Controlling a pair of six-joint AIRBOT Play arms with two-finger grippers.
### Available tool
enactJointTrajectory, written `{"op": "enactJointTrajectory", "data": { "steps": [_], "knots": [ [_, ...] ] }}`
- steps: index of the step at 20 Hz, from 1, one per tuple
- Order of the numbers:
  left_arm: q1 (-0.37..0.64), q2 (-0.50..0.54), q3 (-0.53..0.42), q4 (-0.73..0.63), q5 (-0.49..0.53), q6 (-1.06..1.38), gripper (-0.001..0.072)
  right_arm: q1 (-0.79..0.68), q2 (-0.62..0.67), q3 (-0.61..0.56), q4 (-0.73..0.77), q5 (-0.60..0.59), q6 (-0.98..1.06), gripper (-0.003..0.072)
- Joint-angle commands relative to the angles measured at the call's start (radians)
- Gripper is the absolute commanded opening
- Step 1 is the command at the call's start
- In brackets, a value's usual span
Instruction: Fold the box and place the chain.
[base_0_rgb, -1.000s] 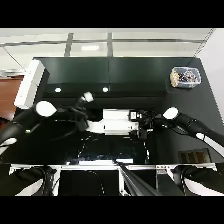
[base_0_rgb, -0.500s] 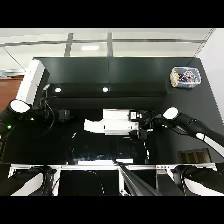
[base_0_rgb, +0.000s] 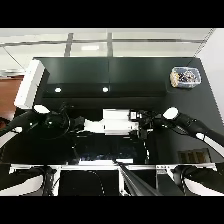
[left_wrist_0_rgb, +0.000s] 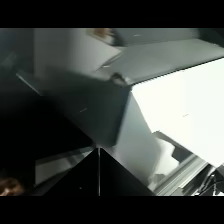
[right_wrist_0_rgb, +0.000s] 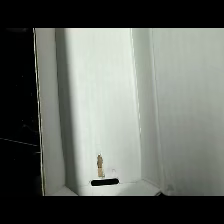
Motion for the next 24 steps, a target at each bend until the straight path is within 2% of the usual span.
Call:
{"op": "enactJointTrajectory", "data": {
  "steps": [1, 2, 3, 4, 5, 6, 9, 16, 19, 21, 22, 23, 24],
  "knots": [
    [-0.046, -0.022, -0.001, -0.112, 0.025, 0.121, 0.0029, 0.001, 0.0, 0.0, 0.0, 0.0, 0.0, 0.0008],
    [-0.045, -0.022, 0.0, -0.141, 0.007, 0.159, 0.0033, 0.001, 0.0, 0.0, 0.0, 0.0, 0.0, 0.0008],
    [-0.045, -0.021, 0.0, -0.156, 0.002, 0.167, 0.0101, 0.001, 0.0, 0.001, 0.0, 0.0, 0.0, 0.0008],
    [-0.045, -0.021, 0.0, -0.157, -0.004, 0.173, 0.0367, 0.001, 0.0, 0.0, 0.0, 0.0, 0.0, 0.0008],
    [-0.045, -0.021, 0.002, -0.156, -0.006, 0.174, 0.0571, 0.001, 0.0, 0.0, 0.0, 0.0, 0.0, 0.0008],
    [-0.045, -0.021, 0.006, -0.156, -0.006, 0.174, 0.0629, 0.001, 0.0, 0.001, 0.0, 0.0, 0.0, 0.0008],
    [-0.045, -0.021, 0.026, -0.157, -0.02, 0.175, 0.064, 0.001, 0.0, 0.0, 0.0, 0.0, 0.0, 0.0008],
    [-0.048, -0.021, 0.125, -0.16, -0.13, 0.173, 0.0634, 0.001, 0.0, 0.001, 0.0, 0.0, 0.0, 0.0008],
    [-0.06, -0.021, 0.149, -0.197, -0.198, 0.209, 0.0631, 0.001, 0.0, 0.0, 0.0, 0.0, 0.0, 0.0008],
    [-0.084, -0.021, 0.154, -0.198, -0.208, 0.208, 0.0614, 0.001, 0.0, 0.001, 0.0, 0.0, 0.0, 0.0008],
    [-0.101, -0.021, 0.154, -0.192, -0.195, 0.208, 0.0597, 0.001, 0.0, 0.0, 0.0, 0.0, 0.0, 0.0008],
    [-0.12, -0.021, 0.154, -0.19, -0.175, 0.206, 0.0496, 0.001, 0.0, 0.0, 0.0, 0.0, 0.0, 0.0008],
    [-0.137, -0.021, 0.156, -0.19, -0.161, 0.202, 0.0436, 0.001, 0.0, 0.0, 0.0, 0.0, 0.0, 0.0008]
  ]
}}
